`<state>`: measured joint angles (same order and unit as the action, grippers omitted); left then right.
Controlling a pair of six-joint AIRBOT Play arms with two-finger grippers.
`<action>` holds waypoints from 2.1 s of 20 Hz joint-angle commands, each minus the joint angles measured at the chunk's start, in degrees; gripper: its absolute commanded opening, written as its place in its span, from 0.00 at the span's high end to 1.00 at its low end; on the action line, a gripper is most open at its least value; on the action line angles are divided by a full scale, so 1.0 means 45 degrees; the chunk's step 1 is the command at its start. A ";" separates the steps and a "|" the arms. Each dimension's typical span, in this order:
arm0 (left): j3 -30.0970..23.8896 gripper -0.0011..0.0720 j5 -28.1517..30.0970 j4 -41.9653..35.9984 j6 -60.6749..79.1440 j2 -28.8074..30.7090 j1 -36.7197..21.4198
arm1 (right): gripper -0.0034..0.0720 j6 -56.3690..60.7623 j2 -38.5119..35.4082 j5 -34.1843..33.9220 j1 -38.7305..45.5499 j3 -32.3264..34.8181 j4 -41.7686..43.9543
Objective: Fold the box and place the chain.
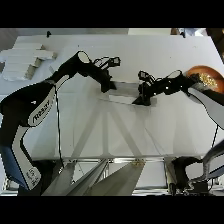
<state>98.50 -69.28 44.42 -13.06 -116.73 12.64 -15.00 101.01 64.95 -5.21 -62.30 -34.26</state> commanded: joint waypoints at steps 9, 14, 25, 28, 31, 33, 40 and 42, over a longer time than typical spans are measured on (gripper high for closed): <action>0.0015 0.97 0.0005 -0.0301 -0.0005 0.0000 -0.0010 | 0.81 -0.0005 0.0000 0.0010 -0.0015 -0.0015 0.0000; 0.0015 0.96 0.0010 -0.0340 -0.0005 0.0005 -0.0010 | 0.81 0.0000 0.0000 0.0010 -0.0015 -0.0015 0.0000; 0.0019 0.35 -0.0209 -0.0340 -0.0097 0.0209 -0.0039 | 0.81 -0.0005 0.0000 0.0010 -0.0015 -0.0015 0.0000; 0.0019 0.15 -0.0690 -0.0146 -0.0092 0.0578 -0.0126 | 0.81 -0.0005 0.0000 0.0010 -0.0015 -0.0015 0.0000; 0.0019 0.08 -0.1311 0.0335 -0.0097 0.1107 -0.0369 | 0.81 -0.0005 0.0000 0.0010 -0.0015 -0.0015 0.0000; 0.0019 0.08 -0.1661 0.0767 -0.0097 0.1598 -0.0588 | 0.81 -0.0005 0.0000 0.0010 -0.0015 -0.0015 0.0000; 0.0019 0.40 -0.4308 0.1005 -0.0777 0.3546 -0.1360 | 0.81 -0.0005 0.0000 0.0005 -0.0015 -0.0015 0.0000; 0.0019 0.83 -0.5697 0.1001 -0.0816 0.3653 -0.1554 | 0.81 -0.0005 0.0000 0.0005 -0.0015 -0.0015 0.0000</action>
<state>98.54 -86.74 48.53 -15.31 -102.08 6.85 -15.03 101.01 64.95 -5.28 -62.30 -34.28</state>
